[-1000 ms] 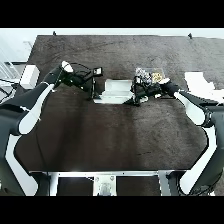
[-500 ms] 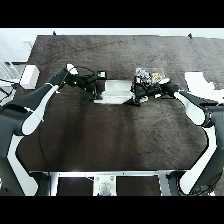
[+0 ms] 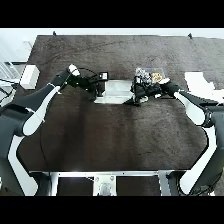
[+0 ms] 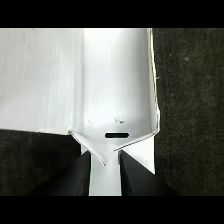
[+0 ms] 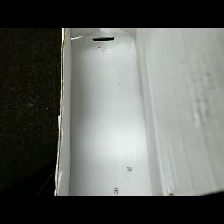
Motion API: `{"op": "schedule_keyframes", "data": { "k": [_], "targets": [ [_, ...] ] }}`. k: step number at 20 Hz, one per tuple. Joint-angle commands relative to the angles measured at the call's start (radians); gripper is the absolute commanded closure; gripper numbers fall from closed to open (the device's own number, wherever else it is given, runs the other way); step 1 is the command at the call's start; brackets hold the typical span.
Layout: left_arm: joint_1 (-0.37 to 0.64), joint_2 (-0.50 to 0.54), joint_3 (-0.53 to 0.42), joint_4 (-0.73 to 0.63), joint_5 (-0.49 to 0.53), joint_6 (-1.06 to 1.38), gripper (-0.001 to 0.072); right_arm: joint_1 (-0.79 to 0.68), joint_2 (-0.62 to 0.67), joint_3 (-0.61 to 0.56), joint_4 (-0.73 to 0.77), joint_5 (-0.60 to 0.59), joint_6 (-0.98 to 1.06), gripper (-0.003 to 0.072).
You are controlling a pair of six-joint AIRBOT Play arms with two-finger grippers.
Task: Fold the box and place the chain.
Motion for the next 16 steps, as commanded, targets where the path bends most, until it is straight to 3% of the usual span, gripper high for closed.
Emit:
{"op": "schedule_keyframes", "data": {
  "k": [1,11,12,13,14,16],
  "targets": [
    [-0.002,0.0,0.0,-0.045,-0.002,0.009,0.0549,0.0,0.0,0.0,0.0,0.0,0.0,0.0251],
    [-0.033,-0.017,0.0,-0.098,0.003,0.024,0.0546,0.0,0.0,0.0,0.0,0.0,0.0,0.0251],
    [-0.037,-0.017,0.0,-0.101,0.01,0.024,0.0522,0.0,0.0,0.0,0.0,0.0,0.0,0.0251],
    [-0.037,-0.017,0.0,-0.106,0.014,0.024,0.0384,0.0,0.0,0.0,0.0,0.0,0.0,0.0251],
    [-0.037,-0.017,0.0,-0.123,0.022,0.024,0.0329,0.0,0.0,0.0,0.0,0.0,0.0,0.0251],
    [-0.037,-0.017,0.0,-0.131,0.028,0.024,0.0328,0.0,0.0,0.0,0.0,0.0,0.0,0.0251]
  ]
}}
